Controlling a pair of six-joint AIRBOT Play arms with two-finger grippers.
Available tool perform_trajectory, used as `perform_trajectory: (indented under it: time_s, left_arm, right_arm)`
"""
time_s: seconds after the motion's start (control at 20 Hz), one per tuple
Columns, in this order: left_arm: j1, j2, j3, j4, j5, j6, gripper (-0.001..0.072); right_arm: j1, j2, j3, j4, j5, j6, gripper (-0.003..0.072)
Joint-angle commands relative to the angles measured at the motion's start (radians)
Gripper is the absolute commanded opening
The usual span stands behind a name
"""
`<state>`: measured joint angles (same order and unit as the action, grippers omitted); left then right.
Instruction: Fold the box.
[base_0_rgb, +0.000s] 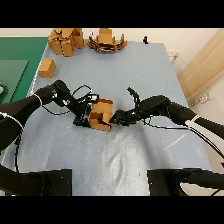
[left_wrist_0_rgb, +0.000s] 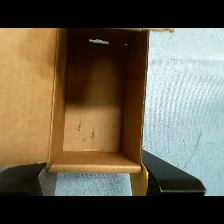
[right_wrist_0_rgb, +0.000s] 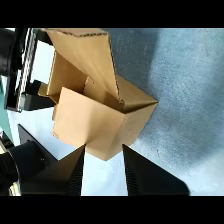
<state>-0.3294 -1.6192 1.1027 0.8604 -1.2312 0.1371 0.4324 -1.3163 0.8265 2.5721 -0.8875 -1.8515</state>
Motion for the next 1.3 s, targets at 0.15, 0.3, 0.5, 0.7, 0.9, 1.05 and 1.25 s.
perform_trajectory:
  time_s: [0.15, 0.3, 0.5, 0.7, 0.9, 1.05, 1.25]
  left_arm:
    - [0.001, 0.000, 0.000, 0.000, 0.001, 0.000, 0.0016]
    - [0.001, 0.000, 0.000, 0.000, 0.000, 0.000, 0.0016]
    - [0.000, 0.000, 0.000, 0.000, 0.000, 0.000, 0.0016]
    - [0.000, 0.000, 0.001, 0.000, 0.002, -0.007, 0.0016]
    - [0.000, 0.000, 0.000, 0.000, 0.001, -0.007, 0.0016]
    - [0.000, 0.000, 0.000, 0.000, 0.002, -0.007, 0.0016]
    - [0.000, 0.000, 0.001, 0.000, 0.002, -0.021, 0.0016]
  right_arm:
    - [0.050, -0.108, 0.116, -0.067, 0.019, 0.193, 0.0450]
    - [0.106, -0.144, 0.203, -0.277, 0.006, 0.472, 0.0450]
    - [0.192, -0.144, 0.282, -0.510, -0.036, 0.772, 0.0450]
    - [0.258, -0.166, 0.340, -0.660, -0.040, 0.981, 0.0449]
    - [0.294, -0.206, 0.377, -0.693, -0.031, 1.048, 0.0448]
    - [0.313, -0.265, 0.425, -0.727, -0.097, 1.093, 0.0448]
    - [0.365, -0.351, 0.574, -0.911, -0.291, 1.234, 0.0443]
